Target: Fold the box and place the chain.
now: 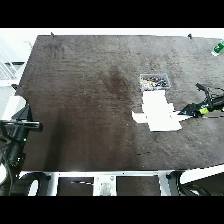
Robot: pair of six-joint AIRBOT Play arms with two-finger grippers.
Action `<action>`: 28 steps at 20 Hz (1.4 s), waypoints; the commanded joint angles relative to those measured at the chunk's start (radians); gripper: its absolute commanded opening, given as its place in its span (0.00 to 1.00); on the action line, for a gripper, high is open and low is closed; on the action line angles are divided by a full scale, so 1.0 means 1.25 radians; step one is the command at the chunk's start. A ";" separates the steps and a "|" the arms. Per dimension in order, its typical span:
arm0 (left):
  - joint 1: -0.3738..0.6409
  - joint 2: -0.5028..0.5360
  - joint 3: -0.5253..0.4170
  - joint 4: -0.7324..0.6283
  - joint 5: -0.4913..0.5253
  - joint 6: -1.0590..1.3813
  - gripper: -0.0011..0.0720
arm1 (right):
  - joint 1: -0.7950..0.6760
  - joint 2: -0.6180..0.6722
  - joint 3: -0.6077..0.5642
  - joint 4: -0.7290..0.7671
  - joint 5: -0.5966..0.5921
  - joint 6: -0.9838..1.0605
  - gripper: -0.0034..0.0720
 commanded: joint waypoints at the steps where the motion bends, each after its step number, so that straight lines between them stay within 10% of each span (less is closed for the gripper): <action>1: 0.000 -0.001 0.000 0.000 0.000 0.000 0.04 | 0.019 -0.023 -0.001 0.028 0.016 -0.037 0.44; 4: 0.000 -0.001 0.000 0.000 0.000 0.000 0.05 | 0.019 -0.022 -0.001 0.035 0.040 -0.039 0.06; 17: 0.000 -0.001 0.000 0.000 0.000 0.000 0.04 | 0.278 0.236 -0.326 0.379 -0.180 0.030 0.05; 24: 0.000 -0.001 0.000 0.000 0.000 0.000 0.04 | 0.567 0.240 -0.322 0.457 -0.496 0.163 0.05; 28: 0.000 -0.001 0.000 0.000 -0.001 0.000 0.04 | 0.608 0.215 -0.278 0.447 -0.522 0.172 0.05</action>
